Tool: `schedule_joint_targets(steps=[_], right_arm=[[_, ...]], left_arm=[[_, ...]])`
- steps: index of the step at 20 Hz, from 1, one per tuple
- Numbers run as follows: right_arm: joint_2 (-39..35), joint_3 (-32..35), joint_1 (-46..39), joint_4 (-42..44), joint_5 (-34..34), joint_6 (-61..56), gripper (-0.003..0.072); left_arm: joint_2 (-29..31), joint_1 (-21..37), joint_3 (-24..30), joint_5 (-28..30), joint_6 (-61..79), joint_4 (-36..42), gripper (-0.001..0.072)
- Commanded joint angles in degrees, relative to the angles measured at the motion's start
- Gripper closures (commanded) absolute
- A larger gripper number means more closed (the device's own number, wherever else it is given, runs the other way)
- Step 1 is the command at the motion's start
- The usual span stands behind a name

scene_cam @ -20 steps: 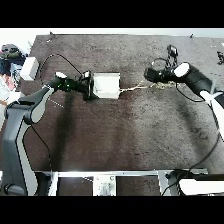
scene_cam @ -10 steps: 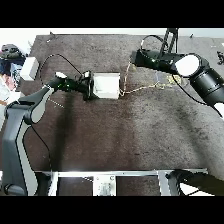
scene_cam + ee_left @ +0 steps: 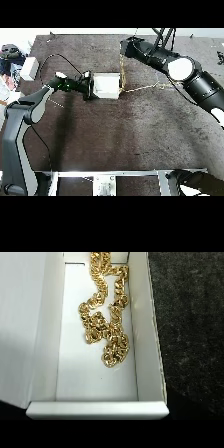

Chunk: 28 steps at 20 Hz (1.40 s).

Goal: Fold the box and place the chain.

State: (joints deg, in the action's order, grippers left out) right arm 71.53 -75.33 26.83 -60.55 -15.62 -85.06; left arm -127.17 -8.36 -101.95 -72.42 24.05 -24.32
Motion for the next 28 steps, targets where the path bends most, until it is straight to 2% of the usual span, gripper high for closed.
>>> schedule_joint_targets(steps=[1,6,13,15,16,17,18,22,24,26,28], right_arm=[[-0.04,-0.22,1.51,1.33,5.99,-0.04,0.0674],[1.99,-4.87,3.54,0.13,6.16,0.04,0.0673],[8.92,-5.62,2.95,-1.75,-5.60,0.00,0.0673],[11.32,-5.49,2.58,-4.61,-9.99,-0.04,0.0666],[12.22,-5.40,1.95,-5.55,-12.07,-0.04,0.0449],[12.66,-5.38,1.07,-6.95,-13.86,-0.04,0.0330],[12.72,-5.31,0.02,-9.05,-15.65,-0.07,0.0372],[12.52,-0.74,-9.35,-14.93,-22.05,-3.91,0.0372],[12.55,5.25,-16.04,-14.86,-21.53,-6.84,0.0372],[12.83,11.50,-21.62,-14.58,-17.31,-11.34,0.0372],[14.88,14.14,-25.24,-9.75,-13.84,-12.48,0.0372]], left_arm=[[-0.02,-0.04,0.00,0.00,0.02,0.00,0.0477],[-0.02,-0.04,0.00,0.00,0.00,0.00,0.0477],[-0.02,-0.04,0.00,0.00,0.00,0.00,0.0477],[-0.02,-0.04,0.00,0.02,0.00,0.00,0.0477],[-0.02,-0.04,0.00,0.00,0.00,0.00,0.0477],[-0.02,-0.04,0.00,0.00,0.02,0.00,0.0477],[-0.02,-0.04,0.00,0.00,0.00,0.00,0.0477],[-0.02,-0.04,0.00,0.00,0.02,0.00,0.0477],[-0.02,-0.04,0.00,0.00,0.02,0.00,0.0477],[-0.02,-0.04,0.00,0.00,0.00,0.00,0.0477],[-0.02,-0.04,0.00,0.00,0.02,0.00,0.0477]])
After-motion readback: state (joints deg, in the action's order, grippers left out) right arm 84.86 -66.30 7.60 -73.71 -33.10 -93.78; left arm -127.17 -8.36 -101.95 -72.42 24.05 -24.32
